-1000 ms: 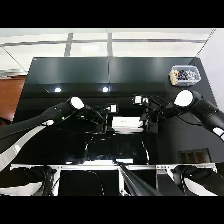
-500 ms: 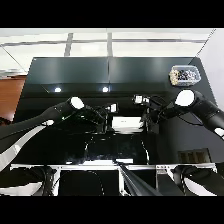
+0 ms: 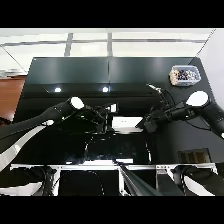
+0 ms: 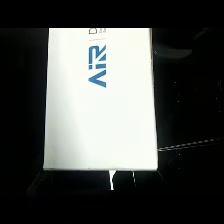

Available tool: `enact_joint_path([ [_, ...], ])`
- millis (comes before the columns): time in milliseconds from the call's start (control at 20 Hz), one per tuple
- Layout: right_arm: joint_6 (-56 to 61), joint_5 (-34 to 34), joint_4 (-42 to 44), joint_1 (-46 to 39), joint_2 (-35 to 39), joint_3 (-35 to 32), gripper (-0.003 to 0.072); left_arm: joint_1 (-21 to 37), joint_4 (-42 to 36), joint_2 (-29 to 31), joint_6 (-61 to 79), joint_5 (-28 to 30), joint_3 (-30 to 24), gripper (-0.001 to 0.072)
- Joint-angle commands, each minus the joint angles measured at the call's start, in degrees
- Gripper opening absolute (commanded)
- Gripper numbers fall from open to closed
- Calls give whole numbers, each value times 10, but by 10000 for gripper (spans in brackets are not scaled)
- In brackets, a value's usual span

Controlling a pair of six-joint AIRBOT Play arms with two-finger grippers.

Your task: Fold the box and place the chain.

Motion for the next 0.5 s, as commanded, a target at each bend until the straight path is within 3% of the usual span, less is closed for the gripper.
enact_joint_path([
  [0, 36, -64, 173, -5, -11, -51, 17, 0, 0, 0, 0, 0, 0, 443],
  [150, 54, -120, 159, -5, -36, -56, 17, 0, 0, 0, 0, 0, 0, 442],
  [450, 111, -133, 34, -5, -102, -57, 17, 0, 0, 0, 0, 0, 0, 443],
])
